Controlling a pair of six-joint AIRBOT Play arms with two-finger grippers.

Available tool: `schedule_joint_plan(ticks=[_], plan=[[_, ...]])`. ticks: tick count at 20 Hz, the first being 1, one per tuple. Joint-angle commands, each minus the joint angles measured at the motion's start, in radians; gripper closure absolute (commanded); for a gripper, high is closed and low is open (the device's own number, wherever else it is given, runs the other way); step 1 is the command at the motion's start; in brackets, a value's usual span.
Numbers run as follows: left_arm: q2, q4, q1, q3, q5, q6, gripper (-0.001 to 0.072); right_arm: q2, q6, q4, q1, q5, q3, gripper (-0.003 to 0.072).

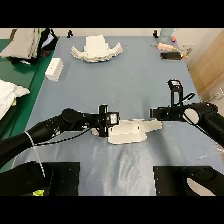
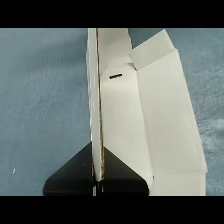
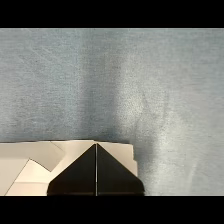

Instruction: Fold the box.

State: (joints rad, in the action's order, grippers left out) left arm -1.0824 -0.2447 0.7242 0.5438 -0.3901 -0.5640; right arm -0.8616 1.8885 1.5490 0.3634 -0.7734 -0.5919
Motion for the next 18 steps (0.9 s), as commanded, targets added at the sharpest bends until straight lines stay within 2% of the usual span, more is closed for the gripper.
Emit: schedule_joint_plan(ticks=[1, 4, 7, 9, 18], plan=[[-0.001, 0.006, 0.002, -0.010, -0.014, 0.015, 0.0700, 0.001, 0.000, -0.002, 0.000, 0.000, -0.001, 0.0686], [0.016, 0.005, -0.019, 0.013, -0.028, 0.122, 0.0699, 0.001, 0.000, -0.005, 0.000, -0.001, -0.001, 0.0686], [0.023, -0.067, -0.081, 0.055, -0.208, 0.222, 0.0699, 0.001, 0.000, -0.009, 0.000, -0.001, -0.001, 0.0686], [0.023, -0.117, -0.117, 0.066, -0.269, 0.286, 0.0699, 0.001, 0.000, -0.010, 0.000, -0.001, -0.001, 0.0685], [-0.029, -0.123, -0.132, 0.066, -0.310, 0.292, 0.0697, 0.001, 0.000, -0.012, 0.000, 0.000, -0.001, 0.0686]])
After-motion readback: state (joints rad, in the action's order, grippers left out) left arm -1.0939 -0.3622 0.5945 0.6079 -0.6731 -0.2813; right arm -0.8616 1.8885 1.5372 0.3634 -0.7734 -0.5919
